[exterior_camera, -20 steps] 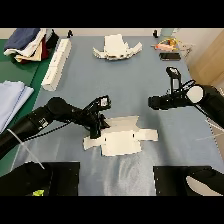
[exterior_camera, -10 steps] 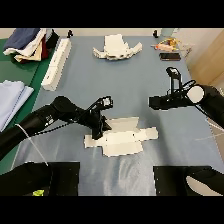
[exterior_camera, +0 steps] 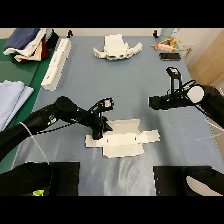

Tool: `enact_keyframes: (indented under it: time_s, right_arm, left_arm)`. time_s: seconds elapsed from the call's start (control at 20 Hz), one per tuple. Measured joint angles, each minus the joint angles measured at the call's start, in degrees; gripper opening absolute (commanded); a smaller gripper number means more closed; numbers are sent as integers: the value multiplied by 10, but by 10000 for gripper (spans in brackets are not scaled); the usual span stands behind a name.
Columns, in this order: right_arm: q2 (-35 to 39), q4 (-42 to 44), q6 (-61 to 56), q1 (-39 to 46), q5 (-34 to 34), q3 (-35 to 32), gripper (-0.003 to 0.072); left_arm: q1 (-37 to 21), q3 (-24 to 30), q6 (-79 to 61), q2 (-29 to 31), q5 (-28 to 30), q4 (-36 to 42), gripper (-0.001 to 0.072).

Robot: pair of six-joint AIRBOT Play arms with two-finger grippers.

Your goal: Fold the box.

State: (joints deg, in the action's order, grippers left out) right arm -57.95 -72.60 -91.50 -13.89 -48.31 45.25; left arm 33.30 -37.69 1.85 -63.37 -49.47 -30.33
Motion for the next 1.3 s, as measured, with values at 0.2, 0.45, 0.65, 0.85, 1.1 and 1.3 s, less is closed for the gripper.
enact_keyframes:
  time_s: [0.2, 0.45, 0.65, 0.85, 1.1, 1.3]
  right_arm:
    - [0, 0, 0, 0, 0, 0, 230]
    - [0, 0, 0, 0, 0, 0, 230]
    - [0, 0, 0, 0, -2, 0, 230]
    - [0, 0, 0, 0, -5, 0, 222]
    - [1, 10, 0, 0, -43, 0, 3]
    - [1, 18, 0, 0, -102, 0, 3]
  left_arm:
    - [0, 0, -9, -17, 0, 4, 14]
    - [0, 0, -18, -24, -3, 6, 15]
    - [0, 0, -18, -25, -14, 6, 15]
    - [-1, 0, -13, -25, -28, 4, 15]
    - [-1, 0, -8, -25, -33, 3, 15]
    - [-1, 0, -8, -25, -36, 3, 15]
